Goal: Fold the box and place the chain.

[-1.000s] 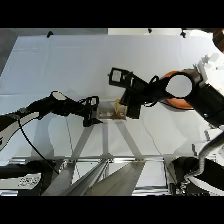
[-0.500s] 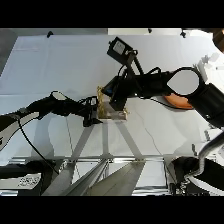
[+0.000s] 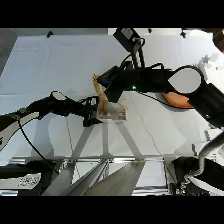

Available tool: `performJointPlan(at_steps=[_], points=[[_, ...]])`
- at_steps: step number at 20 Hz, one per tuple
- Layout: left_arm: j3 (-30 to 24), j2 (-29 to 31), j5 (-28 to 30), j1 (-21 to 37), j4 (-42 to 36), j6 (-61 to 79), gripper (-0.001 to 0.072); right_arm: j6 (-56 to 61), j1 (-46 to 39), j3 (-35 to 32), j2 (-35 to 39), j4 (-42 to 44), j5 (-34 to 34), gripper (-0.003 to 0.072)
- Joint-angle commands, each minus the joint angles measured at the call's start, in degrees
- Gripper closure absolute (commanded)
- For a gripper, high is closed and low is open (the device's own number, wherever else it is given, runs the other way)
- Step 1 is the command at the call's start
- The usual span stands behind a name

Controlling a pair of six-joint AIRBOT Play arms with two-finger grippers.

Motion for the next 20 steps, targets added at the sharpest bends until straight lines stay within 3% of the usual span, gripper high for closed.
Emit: performJointPlan(at_steps=[1,10,18,19,20], points=[[0.00,0.04,0.00,0.00,0.00,0.02,0.0496,0.00,-0.07,0.07,0.02,0.46,-2.32,0.0674],[0.00,0.04,0.00,0.00,0.00,0.02,0.0496,11.13,-0.31,-3.80,-0.02,-14.60,4.07,0.0674],[0.00,0.04,0.00,-0.02,0.00,0.02,0.0496,12.20,-0.28,-13.29,-0.09,-14.36,6.62,0.0673],[0.00,0.04,0.00,-0.02,0.00,0.02,0.0496,12.20,-0.28,-13.46,-0.15,-14.36,7.08,0.0664],[0.00,0.04,0.00,0.00,0.00,0.00,0.0496,12.20,-0.28,-13.46,-0.15,-14.34,7.21,0.0575]])
